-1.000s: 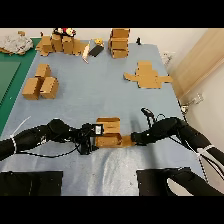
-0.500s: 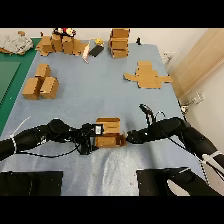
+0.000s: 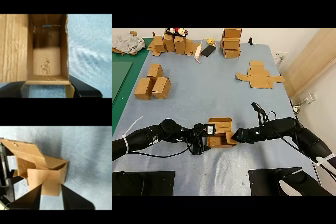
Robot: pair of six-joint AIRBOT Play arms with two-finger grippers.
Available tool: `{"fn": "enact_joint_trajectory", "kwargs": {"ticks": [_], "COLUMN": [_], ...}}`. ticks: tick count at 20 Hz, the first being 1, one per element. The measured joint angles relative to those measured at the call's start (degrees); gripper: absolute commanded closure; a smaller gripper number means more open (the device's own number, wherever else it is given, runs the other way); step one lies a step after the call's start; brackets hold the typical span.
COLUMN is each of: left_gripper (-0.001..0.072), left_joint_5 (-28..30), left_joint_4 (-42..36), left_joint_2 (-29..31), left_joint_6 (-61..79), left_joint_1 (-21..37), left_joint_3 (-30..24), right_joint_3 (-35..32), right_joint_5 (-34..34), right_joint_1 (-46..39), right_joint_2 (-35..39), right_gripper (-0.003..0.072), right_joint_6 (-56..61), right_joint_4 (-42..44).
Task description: Fold the box.
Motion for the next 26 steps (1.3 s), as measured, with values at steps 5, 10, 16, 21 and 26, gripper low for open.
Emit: {"fn": "enact_joint_trajectory", "kwargs": {"ticks": [5,10,16,21,26], "left_gripper": [0.0341,0.0341,0.0341,0.0341,0.0341], "left_joint_5": [0.0,0.0,0.0,0.0,0.0], "left_joint_4": [0.0,0.0,0.0,0.0,0.0], "left_joint_2": [0.0,0.0,0.0,0.0,0.0], "left_joint_6": [0.0,0.0,0.0,0.0,0.0], "left_joint_1": [0.0,0.0,0.0,0.0,0.0], "left_joint_3": [0.0,0.0,0.0,0.0,0.0], "right_joint_3": [1.6,7.9,14.8,20.4,26.2], "right_joint_5": [2.8,2.4,-1.6,-5.2,-10.3], "right_joint_1": [4.1,12.2,22.5,28.9,32.8], "right_joint_2": [-2.0,-5.2,-11.8,-18.8,-25.2], "right_gripper": [0.0246,0.0245,0.0245,0.0245,0.0245], "right_joint_6": [1.8,15.8,33.8,44.4,51.8], "right_joint_4": [-2.1,-17.0,-32.0,-38.4,-42.5]}}
